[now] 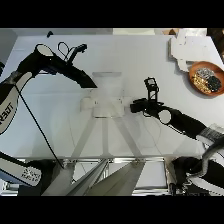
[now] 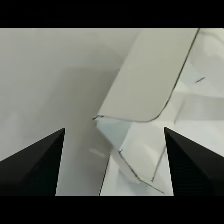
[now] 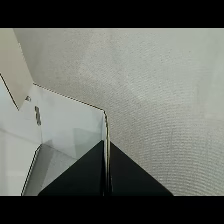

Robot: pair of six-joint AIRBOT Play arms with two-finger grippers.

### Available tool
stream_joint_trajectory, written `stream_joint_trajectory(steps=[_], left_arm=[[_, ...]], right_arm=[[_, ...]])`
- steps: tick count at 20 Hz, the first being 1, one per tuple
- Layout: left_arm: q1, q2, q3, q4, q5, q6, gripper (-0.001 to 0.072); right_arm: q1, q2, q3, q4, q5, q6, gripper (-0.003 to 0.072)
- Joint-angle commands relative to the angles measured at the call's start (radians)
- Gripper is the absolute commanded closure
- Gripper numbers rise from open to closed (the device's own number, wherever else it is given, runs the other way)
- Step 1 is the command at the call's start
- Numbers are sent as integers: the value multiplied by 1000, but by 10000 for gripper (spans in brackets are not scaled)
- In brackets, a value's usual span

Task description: Fold the box and place the chain.

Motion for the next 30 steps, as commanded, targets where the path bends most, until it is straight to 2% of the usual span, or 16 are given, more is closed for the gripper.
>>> stream_joint_trajectory(steps=[1,8,13,15,24,25,27,28,29,30], left_arm=[[-2,-46,11,-60,-20,58,11],[-10,-50,11,-51,1,196,12],[-54,-50,10,-21,24,288,17],[-66,-51,10,29,63,289,84],[-68,-79,10,11,89,289,80],[-68,-79,10,7,89,289,112],[-68,-79,10,3,89,289,397],[-68,-79,10,3,89,289,441],[-68,-79,10,3,89,289,449],[-68,-79,10,3,89,290,526]], right_arm=[[1,0,0,0,0,0,668],[1,0,0,0,0,0,668],[1,0,0,0,0,0,668],[1,0,0,0,0,0,668],[1,0,0,0,0,0,668],[1,0,0,0,0,0,668],[1,0,0,0,0,0,668],[1,0,0,0,0,0,668],[1,0,0,0,0,0,668],[1,0,0,0,0,0,668]])
